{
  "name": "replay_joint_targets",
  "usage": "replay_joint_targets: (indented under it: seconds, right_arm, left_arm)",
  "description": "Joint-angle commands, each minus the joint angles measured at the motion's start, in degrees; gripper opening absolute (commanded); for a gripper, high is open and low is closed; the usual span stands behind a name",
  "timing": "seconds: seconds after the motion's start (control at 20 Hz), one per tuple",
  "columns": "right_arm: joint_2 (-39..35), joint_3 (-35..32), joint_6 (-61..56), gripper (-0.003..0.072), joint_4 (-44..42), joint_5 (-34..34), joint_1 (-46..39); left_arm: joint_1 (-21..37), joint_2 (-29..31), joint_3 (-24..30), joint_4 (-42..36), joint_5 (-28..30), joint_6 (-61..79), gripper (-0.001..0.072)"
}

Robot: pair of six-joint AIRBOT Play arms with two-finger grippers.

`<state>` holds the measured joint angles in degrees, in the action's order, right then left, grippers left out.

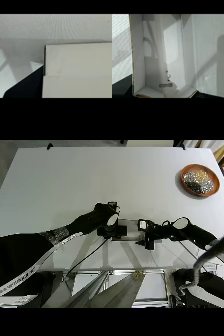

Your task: Fold the box and place the chain.

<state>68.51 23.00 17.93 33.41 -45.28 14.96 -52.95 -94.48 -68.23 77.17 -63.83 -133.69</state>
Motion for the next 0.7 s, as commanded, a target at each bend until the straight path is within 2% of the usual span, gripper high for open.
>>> replay_joint_targets:
  seconds: [0.0,0.4,0.45,0.5,0.6,0.65]
  right_arm:
    - [0.0,0.0,0.0,0.0341,0.0,0.0,0.0]
    - [0.0,0.0,0.0,0.0341,0.0,0.0,0.0]
    - [0.0,0.0,0.0,0.0341,0.0,0.0,0.0]
    - [0.0,0.0,0.0,0.0341,0.0,0.0,0.0]
    - [0.0,0.0,0.0,0.0341,0.0,0.0,0.0]
    - [0.0,0.0,0.0,0.0341,0.0,0.0,0.0]
  left_arm:
    - [0.0,0.1,0.0,0.1,-3.6,-0.2,0.0271]
    - [0.0,2.3,-0.3,3.9,-5.0,-3.3,0.0267]
    - [0.0,2.2,-0.3,3.9,-5.0,-3.3,0.0237]
    - [0.0,2.2,-0.3,3.8,-4.9,-3.2,0.0158]
    - [0.0,2.2,-0.3,3.1,-4.7,-3.1,0.0128]
    - [0.0,2.2,-0.3,2.8,-4.3,-3.1,0.0057]
